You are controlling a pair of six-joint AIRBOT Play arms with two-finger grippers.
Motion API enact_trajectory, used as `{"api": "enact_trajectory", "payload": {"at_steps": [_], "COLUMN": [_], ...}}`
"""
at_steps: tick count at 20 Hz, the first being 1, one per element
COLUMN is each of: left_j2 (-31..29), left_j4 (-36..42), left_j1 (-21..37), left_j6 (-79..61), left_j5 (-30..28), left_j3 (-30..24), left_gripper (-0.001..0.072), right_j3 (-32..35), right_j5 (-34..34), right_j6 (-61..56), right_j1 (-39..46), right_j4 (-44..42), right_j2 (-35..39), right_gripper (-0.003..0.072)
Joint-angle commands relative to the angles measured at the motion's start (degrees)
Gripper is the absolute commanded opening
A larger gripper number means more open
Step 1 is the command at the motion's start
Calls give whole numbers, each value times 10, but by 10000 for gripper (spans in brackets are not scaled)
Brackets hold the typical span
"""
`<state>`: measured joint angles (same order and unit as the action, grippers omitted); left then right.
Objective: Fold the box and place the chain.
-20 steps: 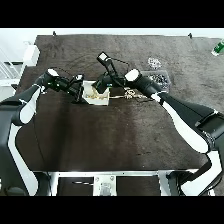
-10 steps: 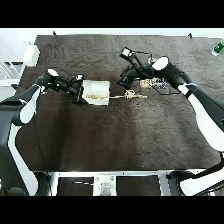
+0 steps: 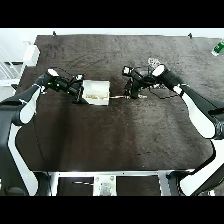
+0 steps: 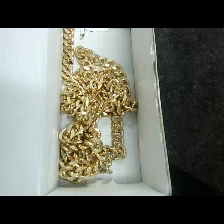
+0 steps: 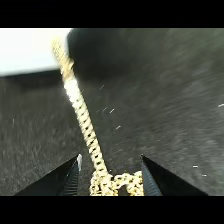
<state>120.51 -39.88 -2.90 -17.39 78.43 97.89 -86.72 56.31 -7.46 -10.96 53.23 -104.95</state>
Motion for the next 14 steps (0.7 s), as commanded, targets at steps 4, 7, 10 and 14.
{"api": "enact_trajectory", "payload": {"at_steps": [4,7,10,14], "left_j2": [0,0,0,0], "left_j4": [0,0,0,0], "left_j1": [0,0,0,0], "left_j6": [0,0,0,0], "left_j5": [0,0,0,0], "left_j3": [1,1,1,1], "left_gripper": [556,555,555,556], "right_j3": [0,0,-1,-4], "right_j5": [3,1,-25,-16], "right_j6": [22,22,30,17], "right_j1": [-10,-10,-10,-10], "right_j4": [40,45,45,49], "right_j2": [-25,-30,-42,-47], "right_gripper": [403,358,297,143]}}
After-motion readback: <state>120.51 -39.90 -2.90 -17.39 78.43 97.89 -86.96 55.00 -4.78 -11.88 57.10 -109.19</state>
